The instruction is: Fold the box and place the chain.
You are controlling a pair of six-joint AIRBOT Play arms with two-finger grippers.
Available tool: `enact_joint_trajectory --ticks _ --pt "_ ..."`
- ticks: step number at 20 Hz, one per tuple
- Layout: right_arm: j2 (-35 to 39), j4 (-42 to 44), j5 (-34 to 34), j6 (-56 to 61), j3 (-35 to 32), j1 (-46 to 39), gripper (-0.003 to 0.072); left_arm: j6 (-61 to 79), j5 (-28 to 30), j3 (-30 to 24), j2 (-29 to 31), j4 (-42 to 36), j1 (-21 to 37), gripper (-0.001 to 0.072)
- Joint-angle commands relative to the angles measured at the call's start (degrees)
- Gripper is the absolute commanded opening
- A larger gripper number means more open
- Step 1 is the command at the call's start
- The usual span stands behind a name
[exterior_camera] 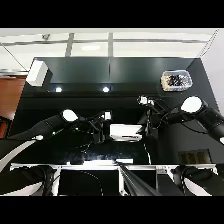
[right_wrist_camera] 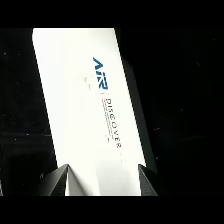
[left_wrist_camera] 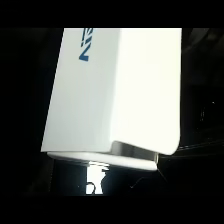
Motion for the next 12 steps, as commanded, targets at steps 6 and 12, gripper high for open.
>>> enact_joint_trajectory --ticks 6,12 --pt "0.04 -0.17 2.97 0.50 0.00 0.04 0.0284 0.00 -0.02 0.02 -0.04 0.02 0.02 0.0328" --pt "0.04 -1.73 2.99 0.52 -0.02 0.57 0.0284 0.00 -0.02 0.02 -0.04 0.02 0.02 0.0328"
